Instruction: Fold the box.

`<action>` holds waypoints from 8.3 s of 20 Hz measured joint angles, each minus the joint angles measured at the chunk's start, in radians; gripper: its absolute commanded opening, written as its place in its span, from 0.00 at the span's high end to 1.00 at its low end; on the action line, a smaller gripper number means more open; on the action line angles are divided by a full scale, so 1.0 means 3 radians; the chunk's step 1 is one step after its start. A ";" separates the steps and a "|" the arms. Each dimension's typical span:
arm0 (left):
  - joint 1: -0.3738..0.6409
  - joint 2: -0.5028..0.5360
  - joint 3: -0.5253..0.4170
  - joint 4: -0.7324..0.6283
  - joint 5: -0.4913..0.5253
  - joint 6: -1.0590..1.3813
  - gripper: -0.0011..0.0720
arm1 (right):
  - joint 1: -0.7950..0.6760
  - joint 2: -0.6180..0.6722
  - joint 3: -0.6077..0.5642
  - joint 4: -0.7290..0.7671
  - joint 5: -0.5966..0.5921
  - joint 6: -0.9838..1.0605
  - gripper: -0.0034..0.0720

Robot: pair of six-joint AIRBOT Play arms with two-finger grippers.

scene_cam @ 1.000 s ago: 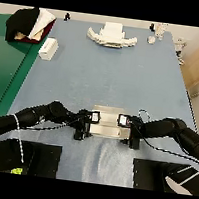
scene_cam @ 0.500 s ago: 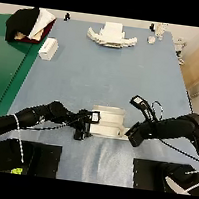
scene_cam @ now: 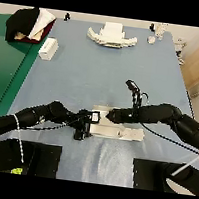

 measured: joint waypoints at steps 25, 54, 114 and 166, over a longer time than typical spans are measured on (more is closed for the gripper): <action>0.0000 0.0000 0.0000 0.0000 0.0000 0.0003 0.56 | -0.0140 0.0449 0.0005 -0.0275 -0.0670 -0.0774 0.95; 0.0000 0.0000 0.0000 0.0000 0.0000 0.0000 0.56 | -0.0149 0.0692 -0.0823 -0.1044 -0.0254 -0.3513 0.77; -0.0001 0.0000 0.0000 0.0000 0.0000 0.0001 0.56 | -0.1349 0.0271 -0.0628 -0.0820 -0.1130 0.0610 0.95; 0.0000 0.0000 0.0000 0.0000 0.0000 0.0000 0.56 | 0.1105 -0.1011 0.0690 -0.2674 -0.1404 0.3426 0.49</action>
